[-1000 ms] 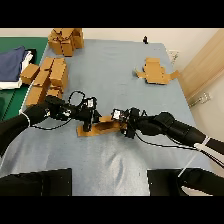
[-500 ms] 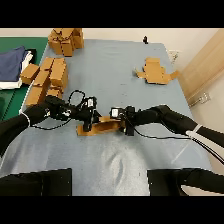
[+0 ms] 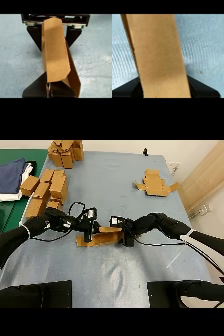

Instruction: Fold the box.

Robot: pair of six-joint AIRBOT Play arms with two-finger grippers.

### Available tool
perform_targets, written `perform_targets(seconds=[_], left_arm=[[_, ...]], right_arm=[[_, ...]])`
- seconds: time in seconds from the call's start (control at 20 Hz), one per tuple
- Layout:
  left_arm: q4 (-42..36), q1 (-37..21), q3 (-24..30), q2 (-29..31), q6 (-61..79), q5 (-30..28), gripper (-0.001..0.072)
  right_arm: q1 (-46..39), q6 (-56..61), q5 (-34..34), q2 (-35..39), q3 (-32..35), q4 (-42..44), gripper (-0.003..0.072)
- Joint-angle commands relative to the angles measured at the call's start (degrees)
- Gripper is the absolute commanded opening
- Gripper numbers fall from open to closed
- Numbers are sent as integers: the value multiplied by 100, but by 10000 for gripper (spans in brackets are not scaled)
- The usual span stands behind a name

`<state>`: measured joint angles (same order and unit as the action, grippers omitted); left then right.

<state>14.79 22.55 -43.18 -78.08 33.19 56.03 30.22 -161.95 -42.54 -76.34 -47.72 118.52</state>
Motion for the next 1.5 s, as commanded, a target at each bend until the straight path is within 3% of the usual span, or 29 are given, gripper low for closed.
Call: perform_targets(seconds=[0.0,1.0,1.15,1.35,1.4,1.45], left_arm=[[24,-4,-4,0,-4,-306,21],[26,-4,-4,0,-4,-461,21],[26,-4,-4,0,-7,-459,21],[24,-7,-7,2,-4,-461,23],[28,-15,-13,2,-2,-450,61],[26,-17,-15,33,-7,-481,417]], right_arm=[[-66,-127,-199,-136,-28,308,625],[-68,-160,-404,-264,-39,560,625],[-68,-160,-400,-264,-39,527,523],[-68,-160,-402,-264,-39,487,523],[-66,-160,-402,-262,-39,487,523],[-66,-160,-404,-262,-39,487,523]])
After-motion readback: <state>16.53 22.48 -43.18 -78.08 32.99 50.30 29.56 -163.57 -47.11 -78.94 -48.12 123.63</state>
